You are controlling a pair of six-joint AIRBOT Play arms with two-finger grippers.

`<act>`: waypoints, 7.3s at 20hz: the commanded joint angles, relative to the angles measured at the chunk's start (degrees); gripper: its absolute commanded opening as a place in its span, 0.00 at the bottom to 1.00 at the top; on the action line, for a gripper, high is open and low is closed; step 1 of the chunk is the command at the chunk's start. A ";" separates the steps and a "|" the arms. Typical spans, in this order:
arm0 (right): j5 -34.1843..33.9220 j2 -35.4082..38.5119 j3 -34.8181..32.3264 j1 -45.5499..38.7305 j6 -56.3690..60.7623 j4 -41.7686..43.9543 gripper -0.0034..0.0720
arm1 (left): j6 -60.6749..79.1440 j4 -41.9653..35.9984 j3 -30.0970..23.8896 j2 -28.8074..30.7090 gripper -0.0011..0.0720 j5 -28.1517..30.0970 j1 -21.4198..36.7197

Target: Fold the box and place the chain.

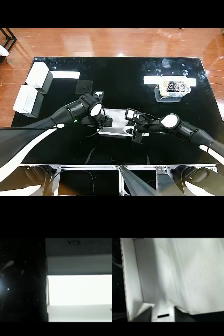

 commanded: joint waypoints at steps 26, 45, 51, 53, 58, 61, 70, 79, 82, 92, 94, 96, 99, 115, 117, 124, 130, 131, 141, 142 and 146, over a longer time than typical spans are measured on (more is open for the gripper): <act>15.04 4.63 -9.11 -24.11 77.59 -8.07 0.07 | 0.04 0.81 -0.02 -0.04 0.04 0.52 -0.04; 22.05 1.81 1.88 -12.98 72.59 1.38 0.82 | 0.04 0.85 -0.02 -0.04 0.04 0.09 -0.04; 13.66 1.81 3.80 -4.85 84.76 -6.14 0.82 | 0.04 0.85 -0.02 -0.04 0.04 0.09 -0.04; 11.17 1.79 5.97 -1.90 91.91 -12.52 0.82 | 0.04 0.85 -0.02 -0.04 0.04 0.09 -0.04; 10.27 1.75 10.16 3.30 106.16 -25.53 0.81 | 0.07 0.66 -0.02 -0.04 0.04 0.13 -0.04; 10.25 1.44 11.02 5.11 110.64 -28.83 0.75 | 0.09 0.66 -0.02 -0.04 0.04 0.17 -0.04; 11.17 -3.74 15.91 9.94 117.26 -36.46 0.66 | 0.26 0.61 -0.02 -0.04 0.04 0.13 -0.04; 19.56 -7.10 21.09 11.98 124.41 -45.51 0.66 | 0.26 0.61 -0.02 -0.04 0.04 0.13 -0.04; 19.61 -8.33 22.18 12.98 125.81 -46.10 0.66 | 0.26 0.59 -0.02 -0.04 0.04 0.13 -0.04; 27.45 -13.35 28.00 16.28 130.51 -52.68 0.44 | 0.26 0.42 -0.02 -0.04 0.04 0.11 -0.04; 28.22 -13.55 28.00 16.26 131.08 -53.48 0.44 | 0.26 0.44 -0.02 -0.04 0.04 0.13 -0.04; 28.68 -14.05 28.00 16.26 131.14 -53.48 0.44 | 0.26 0.44 -0.02 -0.04 0.04 0.13 -0.04; 28.68 -14.56 28.00 16.26 131.16 -53.42 0.44 | 0.26 0.44 -0.02 -0.04 0.04 0.11 -0.04; 28.06 -16.35 29.07 16.24 133.50 -53.88 0.35 | 0.26 0.44 -0.02 -0.04 0.04 0.17 -0.04; 28.59 -16.35 29.07 16.24 133.50 -53.86 0.29 | 0.26 0.42 -0.02 -0.04 0.04 0.15 -0.04; 28.61 -16.35 29.11 16.24 133.72 -53.83 0.07 | 0.26 0.42 -0.02 -0.04 0.04 0.11 -0.04; 28.61 -16.33 29.22 16.24 133.37 -54.38 0.13 | 0.26 0.42 -0.02 -0.04 0.04 0.11 -0.04; 29.05 -16.33 29.44 16.11 133.50 -55.12 0.35 | 0.26 0.42 -0.02 -0.04 0.04 0.11 -0.04; 31.08 -16.96 30.84 15.65 133.44 -55.30 0.41 | 0.24 0.22 -0.02 -0.04 0.04 0.15 -0.04; 32.30 -17.55 30.84 15.65 133.39 -55.34 0.41 | 0.24 0.22 -0.02 -0.04 0.04 0.13 -0.04; 31.32 -18.40 30.86 15.72 133.24 -55.28 0.36 | 0.24 0.22 -0.02 -0.04 0.04 0.13 -0.04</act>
